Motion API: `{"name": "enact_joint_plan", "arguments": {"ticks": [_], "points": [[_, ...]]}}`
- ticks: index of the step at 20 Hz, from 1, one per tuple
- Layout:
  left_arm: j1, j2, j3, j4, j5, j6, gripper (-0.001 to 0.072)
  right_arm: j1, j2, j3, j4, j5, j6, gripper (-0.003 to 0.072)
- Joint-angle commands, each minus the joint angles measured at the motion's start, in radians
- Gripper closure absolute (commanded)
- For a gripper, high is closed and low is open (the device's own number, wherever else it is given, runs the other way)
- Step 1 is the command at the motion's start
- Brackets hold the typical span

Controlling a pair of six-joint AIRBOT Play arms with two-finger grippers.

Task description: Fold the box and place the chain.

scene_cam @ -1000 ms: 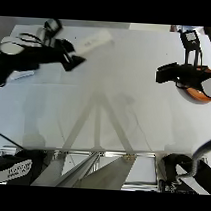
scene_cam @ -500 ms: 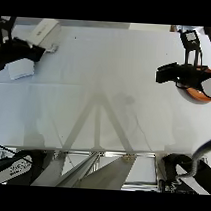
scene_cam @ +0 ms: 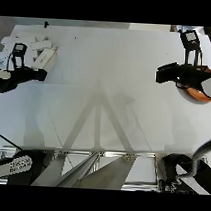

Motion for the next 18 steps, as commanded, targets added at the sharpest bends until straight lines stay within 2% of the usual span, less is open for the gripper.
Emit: {"name": "enact_joint_plan", "arguments": {"ticks": [1,2,3,5,6,8,10,12,18], "points": [[0.001,-0.063,-0.013,0.000,0.050,-0.004,0.0686,-0.001,0.001,0.001,0.000,0.000,0.000,0.0674],[0.001,-0.068,-0.013,0.000,0.051,-0.004,0.0679,0.000,0.001,0.001,0.000,0.000,0.000,0.0674],[0.001,-0.071,-0.013,0.001,0.048,-0.004,0.0594,-0.001,0.001,0.001,0.000,0.000,0.000,0.0674],[0.001,-0.070,-0.012,-0.002,0.040,-0.005,0.0140,-0.001,0.001,0.001,0.000,0.000,0.000,0.0674],[0.001,-0.069,-0.012,-0.013,0.031,-0.004,0.0062,-0.001,0.001,0.001,0.000,0.000,0.000,0.0674],[0.001,-0.057,-0.012,-0.014,-0.001,-0.003,0.0054,0.000,0.001,0.001,0.000,0.000,0.000,0.0674],[0.001,-0.035,-0.012,-0.013,-0.025,-0.001,0.0006,-0.001,0.001,0.001,0.000,0.000,0.000,0.0674],[0.001,0.004,-0.012,-0.014,-0.053,-0.001,0.0006,-0.001,0.001,0.001,0.000,0.000,0.000,0.0674],[0.001,0.200,-0.012,-0.014,-0.106,-0.001,0.0008,-0.001,0.001,0.001,0.000,0.000,0.000,0.0674]]}}
